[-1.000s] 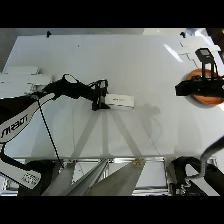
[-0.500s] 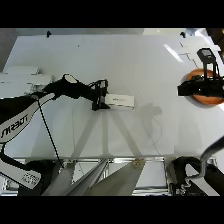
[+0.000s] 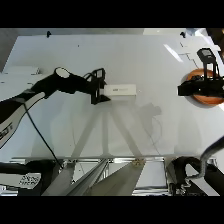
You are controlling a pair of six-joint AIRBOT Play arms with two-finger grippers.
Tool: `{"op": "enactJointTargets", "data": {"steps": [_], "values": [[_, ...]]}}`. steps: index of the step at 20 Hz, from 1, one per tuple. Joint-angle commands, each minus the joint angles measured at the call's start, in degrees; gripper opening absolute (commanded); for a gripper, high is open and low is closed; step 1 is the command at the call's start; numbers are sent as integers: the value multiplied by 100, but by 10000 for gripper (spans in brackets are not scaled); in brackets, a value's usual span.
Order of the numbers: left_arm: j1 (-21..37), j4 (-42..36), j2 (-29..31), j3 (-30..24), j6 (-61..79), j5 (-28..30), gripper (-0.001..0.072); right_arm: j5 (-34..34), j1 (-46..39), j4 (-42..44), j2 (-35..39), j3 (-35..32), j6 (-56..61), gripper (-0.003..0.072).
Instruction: Fold the box and place the chain.
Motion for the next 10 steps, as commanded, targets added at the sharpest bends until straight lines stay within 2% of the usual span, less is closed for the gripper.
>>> {"op": "enactJointTargets", "data": {"steps": [1,6,10], "values": [[177,-22,695,0,-750,481,2,2,-2,0,2,7,0,12],[682,-7,1447,0,-1753,1556,2,2,-2,0,2,7,0,12],[1091,490,1585,-2,-2662,2699,1,2,-2,0,2,7,0,12]]}}
